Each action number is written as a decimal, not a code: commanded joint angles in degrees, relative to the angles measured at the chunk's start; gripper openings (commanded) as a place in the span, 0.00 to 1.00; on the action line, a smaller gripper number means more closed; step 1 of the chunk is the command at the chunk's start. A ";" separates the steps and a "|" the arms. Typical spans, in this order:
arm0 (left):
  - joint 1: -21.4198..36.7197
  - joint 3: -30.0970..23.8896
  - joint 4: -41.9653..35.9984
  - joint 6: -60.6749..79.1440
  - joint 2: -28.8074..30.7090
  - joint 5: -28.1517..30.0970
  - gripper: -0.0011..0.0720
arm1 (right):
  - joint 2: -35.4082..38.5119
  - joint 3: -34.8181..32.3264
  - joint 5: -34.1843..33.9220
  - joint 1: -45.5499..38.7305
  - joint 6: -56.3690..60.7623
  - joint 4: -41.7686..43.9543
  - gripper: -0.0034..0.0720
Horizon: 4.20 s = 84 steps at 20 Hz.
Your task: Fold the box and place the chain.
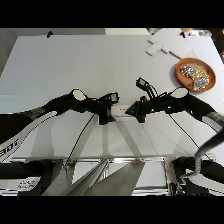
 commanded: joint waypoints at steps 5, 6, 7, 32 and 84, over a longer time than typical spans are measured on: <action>0.00 0.04 -0.07 -0.09 0.02 -0.02 0.03 | -0.17 -2.27 -3.54 0.04 0.04 -1.88 0.06; 0.00 0.04 -0.07 -0.09 0.02 0.00 0.03 | -0.17 -2.51 -4.28 0.04 0.09 -1.95 0.06; 0.00 0.04 -0.07 -0.09 0.02 -0.02 0.03 | -0.17 -2.82 -5.03 0.04 0.28 -1.97 0.06; 0.00 0.04 -0.07 -0.09 0.02 -0.02 0.03 | 34.23 -3.04 23.65 -0.02 70.88 -53.55 0.06; 44.52 0.02 54.80 -73.18 34.95 -1.70 0.02 | 34.25 -3.06 35.95 0.04 99.47 -49.66 0.06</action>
